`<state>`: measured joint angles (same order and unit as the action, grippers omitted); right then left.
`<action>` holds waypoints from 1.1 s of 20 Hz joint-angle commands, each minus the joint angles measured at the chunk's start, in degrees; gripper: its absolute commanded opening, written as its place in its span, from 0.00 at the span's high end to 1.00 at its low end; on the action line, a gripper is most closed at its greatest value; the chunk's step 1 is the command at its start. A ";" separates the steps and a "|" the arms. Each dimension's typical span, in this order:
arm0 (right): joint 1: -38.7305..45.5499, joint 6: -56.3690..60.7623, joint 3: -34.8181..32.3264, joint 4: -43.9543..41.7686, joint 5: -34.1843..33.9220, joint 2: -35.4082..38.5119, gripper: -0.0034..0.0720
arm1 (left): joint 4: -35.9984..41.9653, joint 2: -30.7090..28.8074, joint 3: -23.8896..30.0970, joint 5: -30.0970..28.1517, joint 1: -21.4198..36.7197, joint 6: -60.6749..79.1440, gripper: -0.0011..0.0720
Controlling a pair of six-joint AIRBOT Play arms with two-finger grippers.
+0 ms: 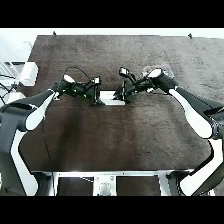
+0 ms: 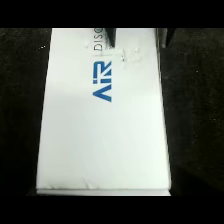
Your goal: Fold the box and place the chain.
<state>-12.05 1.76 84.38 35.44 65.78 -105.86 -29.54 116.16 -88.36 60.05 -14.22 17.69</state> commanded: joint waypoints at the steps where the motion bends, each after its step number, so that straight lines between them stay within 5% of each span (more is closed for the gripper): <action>1: 1.95 -3.43 -0.09 -8.81 3.43 0.07 0.55 | 0.00 -0.02 0.02 0.00 0.02 -0.15 0.58; 3: 2.91 -3.52 -0.11 -12.41 3.50 0.04 0.62 | 0.00 -0.02 0.02 -0.02 0.02 -0.15 0.58; 7: 1.51 4.09 -0.46 -5.07 1.27 -0.07 0.94 | 0.00 -0.02 0.02 -0.02 0.02 -0.15 0.58; 13: -2.67 11.80 -0.57 7.28 -2.03 -1.44 0.94 | 0.00 -0.02 0.02 -0.02 0.02 -0.15 0.58; 22: -0.59 10.45 0.26 -2.56 -3.80 5.92 0.94 | 0.00 -0.02 0.02 -0.02 0.02 -0.15 0.58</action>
<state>-12.93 13.61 84.40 39.86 61.36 -103.63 -29.41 116.16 -88.33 59.81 -14.24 17.41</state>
